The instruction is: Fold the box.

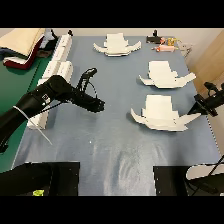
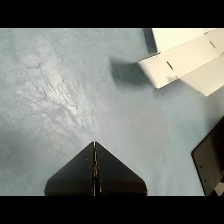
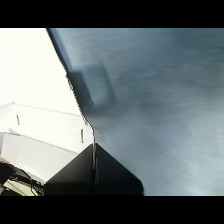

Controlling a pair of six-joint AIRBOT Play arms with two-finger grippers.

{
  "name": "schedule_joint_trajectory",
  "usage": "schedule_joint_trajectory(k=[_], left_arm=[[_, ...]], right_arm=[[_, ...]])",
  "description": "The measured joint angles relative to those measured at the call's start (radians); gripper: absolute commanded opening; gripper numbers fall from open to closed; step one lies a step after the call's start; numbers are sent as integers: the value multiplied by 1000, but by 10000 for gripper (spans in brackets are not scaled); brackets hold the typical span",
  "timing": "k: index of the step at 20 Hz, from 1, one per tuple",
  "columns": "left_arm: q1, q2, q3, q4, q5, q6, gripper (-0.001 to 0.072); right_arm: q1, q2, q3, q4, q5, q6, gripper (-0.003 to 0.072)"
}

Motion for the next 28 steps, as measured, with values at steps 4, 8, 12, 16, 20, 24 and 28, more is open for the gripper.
schedule_joint_trajectory(k=[4, 8, 12, 16, 20, 24, 28], left_arm=[[34, 0, 0, 3, -97, -10, 13], [109, 34, -35, 5, -213, 11, 14], [192, 144, -129, 5, -277, 48, 14], [242, 245, -208, 8, -288, 76, 14], [257, 276, -233, 8, -282, 87, 14], [262, 285, -240, 9, -272, 90, 14], [263, 287, -242, 9, -267, 91, 14]], right_arm=[[126, 131, -92, 40, 79, 76, 3], [287, 306, -273, 53, 171, 171, 3], [463, 521, -507, 57, 324, 284, 3], [612, 697, -702, 51, 481, 396, 291], [668, 742, -782, 33, 526, 442, 388], [684, 750, -801, -13, 502, 511, 377], [689, 752, -807, -23, 452, 555, 280]])
